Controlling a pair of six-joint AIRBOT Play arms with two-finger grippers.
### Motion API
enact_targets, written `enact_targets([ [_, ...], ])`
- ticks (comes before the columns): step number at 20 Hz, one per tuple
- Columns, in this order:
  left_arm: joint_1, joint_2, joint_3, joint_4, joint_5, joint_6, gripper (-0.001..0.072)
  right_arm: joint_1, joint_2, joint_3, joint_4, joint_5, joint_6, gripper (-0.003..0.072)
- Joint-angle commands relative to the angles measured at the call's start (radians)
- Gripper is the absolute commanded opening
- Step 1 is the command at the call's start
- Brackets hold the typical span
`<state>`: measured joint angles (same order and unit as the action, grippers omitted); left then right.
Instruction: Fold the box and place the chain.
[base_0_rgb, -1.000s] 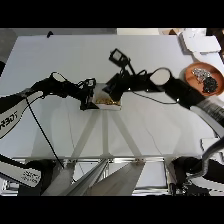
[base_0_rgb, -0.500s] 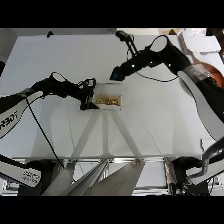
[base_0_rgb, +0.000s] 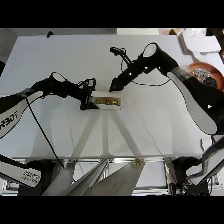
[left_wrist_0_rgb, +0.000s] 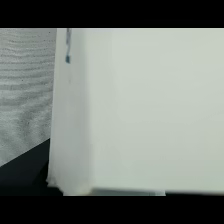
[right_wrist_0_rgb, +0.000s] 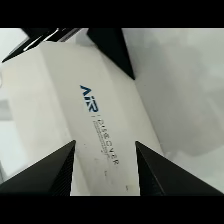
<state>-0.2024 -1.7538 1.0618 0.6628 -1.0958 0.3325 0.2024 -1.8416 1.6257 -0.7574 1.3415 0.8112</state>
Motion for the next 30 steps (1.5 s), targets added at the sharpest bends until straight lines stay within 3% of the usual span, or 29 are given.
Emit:
enact_targets([
  [1,-0.001,0.000,-0.001,0.000,0.000,0.000,0.0316,0.022,0.056,-0.063,0.017,-0.029,-0.192,0.0419],
  [6,-0.001,0.000,-0.001,0.000,0.000,0.000,0.0316,0.064,0.253,-0.375,0.009,-0.381,-0.438,0.0419],
  [12,-0.001,0.000,-0.001,0.000,0.000,0.000,0.0316,0.124,0.377,-0.541,0.001,-0.626,-0.554,0.0410],
  [15,-0.001,0.000,-0.001,0.000,0.000,0.000,0.0316,0.140,0.401,-0.582,0.000,-0.654,-0.554,0.0391],
  [18,-0.001,0.000,-0.001,0.000,0.000,0.000,0.0316,0.151,0.405,-0.598,-0.003,-0.650,-0.554,0.0317],
  [20,-0.001,0.000,-0.001,0.000,0.000,0.000,0.0316,0.166,0.407,-0.600,-0.002,-0.650,-0.554,0.0330],
  [22,-0.001,0.000,-0.001,0.000,0.000,0.000,0.0316,0.182,0.422,-0.600,-0.002,-0.655,-0.554,0.0421],
  [25,-0.001,0.000,-0.001,0.000,0.000,0.000,0.0316,0.197,0.439,-0.606,0.009,-0.667,-0.554,0.0421],
  [30,-0.001,0.000,-0.001,0.000,0.000,0.000,0.0316,0.232,0.439,-0.686,-0.007,-0.874,-0.559,0.0422],
])
